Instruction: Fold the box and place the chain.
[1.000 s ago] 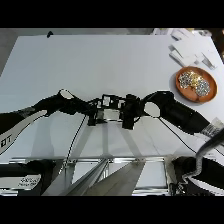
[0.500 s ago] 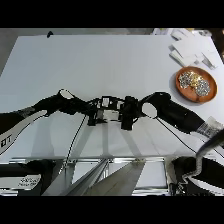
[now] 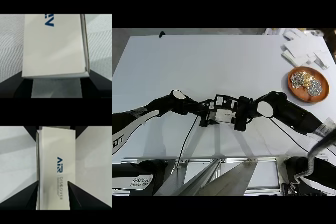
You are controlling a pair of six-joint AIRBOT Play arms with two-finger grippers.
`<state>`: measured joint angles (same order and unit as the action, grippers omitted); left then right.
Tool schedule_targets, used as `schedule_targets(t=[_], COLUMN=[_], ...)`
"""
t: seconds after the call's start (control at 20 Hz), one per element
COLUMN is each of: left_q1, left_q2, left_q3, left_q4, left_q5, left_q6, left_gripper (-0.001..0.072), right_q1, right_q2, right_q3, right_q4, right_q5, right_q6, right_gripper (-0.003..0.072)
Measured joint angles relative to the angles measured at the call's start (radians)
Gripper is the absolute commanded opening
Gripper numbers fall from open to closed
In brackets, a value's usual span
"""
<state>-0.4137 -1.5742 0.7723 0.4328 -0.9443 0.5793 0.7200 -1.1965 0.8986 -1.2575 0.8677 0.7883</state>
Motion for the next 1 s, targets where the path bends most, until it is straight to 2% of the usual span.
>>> schedule_targets(t=[0.1, 0.5, 1.0], left_q1=[0.000, 0.000, 0.000], left_q2=[0.000, 0.000, 0.000], left_q3=[0.000, 0.000, 0.000], left_q4=[-0.002, -0.002, -0.001], left_q5=[0.002, 0.005, 0.006], left_q6=[-0.002, -0.003, -0.003], left_gripper=[0.0033, 0.0033, 0.0033], right_q1=[-0.032, -0.084, -0.074], right_q2=[0.011, -0.035, -0.093], right_q3=[0.000, -0.001, -0.002], right_q4=[0.050, 0.190, 0.219], right_q5=[0.002, 0.065, 0.106], right_q6=[0.000, -0.003, -0.023], right_gripper=[0.0017, 0.0015, 0.0015])
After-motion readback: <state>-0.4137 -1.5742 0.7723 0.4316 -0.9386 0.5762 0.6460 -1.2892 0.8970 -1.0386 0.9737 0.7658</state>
